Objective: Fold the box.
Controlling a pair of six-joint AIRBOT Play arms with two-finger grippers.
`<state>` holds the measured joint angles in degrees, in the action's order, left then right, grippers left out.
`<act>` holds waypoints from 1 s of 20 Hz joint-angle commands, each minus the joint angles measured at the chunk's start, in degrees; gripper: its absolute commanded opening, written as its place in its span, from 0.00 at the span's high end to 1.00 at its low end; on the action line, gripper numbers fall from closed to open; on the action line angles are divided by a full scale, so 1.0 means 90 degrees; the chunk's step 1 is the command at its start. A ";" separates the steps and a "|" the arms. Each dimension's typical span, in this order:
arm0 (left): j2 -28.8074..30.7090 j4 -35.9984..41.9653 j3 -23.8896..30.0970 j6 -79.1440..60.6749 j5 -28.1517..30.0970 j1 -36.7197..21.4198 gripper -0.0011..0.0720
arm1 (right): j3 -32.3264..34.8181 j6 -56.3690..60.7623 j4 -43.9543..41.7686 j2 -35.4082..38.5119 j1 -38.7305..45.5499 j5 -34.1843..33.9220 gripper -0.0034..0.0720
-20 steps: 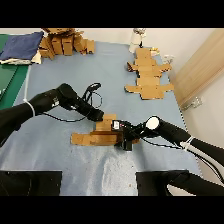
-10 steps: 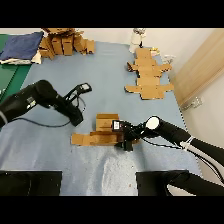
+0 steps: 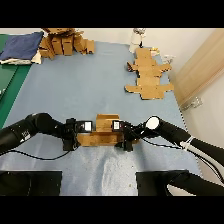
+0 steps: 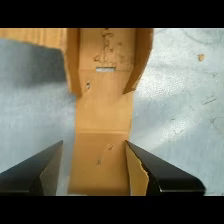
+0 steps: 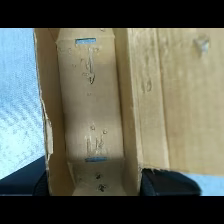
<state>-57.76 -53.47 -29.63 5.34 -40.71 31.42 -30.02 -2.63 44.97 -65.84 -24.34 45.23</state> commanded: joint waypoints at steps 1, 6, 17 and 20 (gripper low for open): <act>-0.0109 0.0287 0.0163 -0.0284 0.0588 0.0289 0.17 | -0.0002 0.0002 -0.0002 -0.0005 -0.0005 0.0000 0.18; -0.0104 0.0838 0.0022 -0.0284 0.0644 0.0559 0.17 | -0.0002 0.0002 -0.0002 -0.0005 -0.0005 -0.0002 0.18; -0.0177 0.1382 -0.0036 -0.0282 0.0787 0.0911 0.17 | -0.0002 0.0002 -0.0002 -0.0005 -0.0005 -0.0002 0.18; -0.0257 0.1350 -0.0036 -0.0364 0.0867 0.0957 0.76 | -0.0002 0.0002 -0.0002 -0.0005 -0.0005 0.0000 0.18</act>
